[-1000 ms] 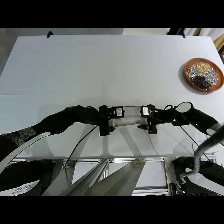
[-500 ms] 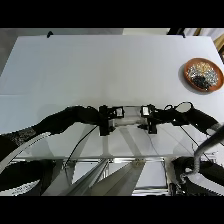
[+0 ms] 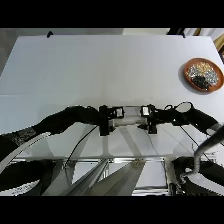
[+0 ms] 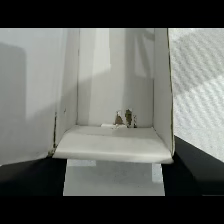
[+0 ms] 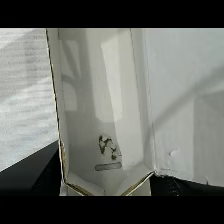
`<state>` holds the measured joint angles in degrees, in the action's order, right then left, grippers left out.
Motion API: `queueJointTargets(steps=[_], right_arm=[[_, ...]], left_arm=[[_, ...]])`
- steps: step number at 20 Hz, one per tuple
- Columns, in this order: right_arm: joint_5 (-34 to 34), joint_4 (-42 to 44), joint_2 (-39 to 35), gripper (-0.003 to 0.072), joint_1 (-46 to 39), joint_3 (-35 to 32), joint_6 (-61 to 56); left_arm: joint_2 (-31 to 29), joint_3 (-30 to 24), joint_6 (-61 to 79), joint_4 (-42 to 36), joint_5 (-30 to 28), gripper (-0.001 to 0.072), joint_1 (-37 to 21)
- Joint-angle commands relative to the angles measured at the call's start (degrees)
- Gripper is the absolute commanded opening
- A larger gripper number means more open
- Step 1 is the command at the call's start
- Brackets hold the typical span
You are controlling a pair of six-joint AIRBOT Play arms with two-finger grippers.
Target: Fold the box and place the chain.
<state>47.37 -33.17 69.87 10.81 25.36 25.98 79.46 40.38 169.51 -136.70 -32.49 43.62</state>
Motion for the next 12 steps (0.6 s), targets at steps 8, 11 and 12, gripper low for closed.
queueJointTargets(steps=[8,11,12], right_arm=[[2.80,-0.04,-0.24,0.0697,0.02,0.00,-4.55],[3.28,-1.68,-0.28,0.0697,0.00,0.00,-8.20],[3.54,-3.32,-0.28,0.0698,0.00,0.00,-10.23]], left_arm=[[0.00,0.04,0.02,0.07,-0.07,0.0211,0.04],[0.00,0.04,0.02,0.07,-0.07,0.0211,0.04],[0.00,0.04,0.02,0.07,-0.04,0.0211,0.04]])
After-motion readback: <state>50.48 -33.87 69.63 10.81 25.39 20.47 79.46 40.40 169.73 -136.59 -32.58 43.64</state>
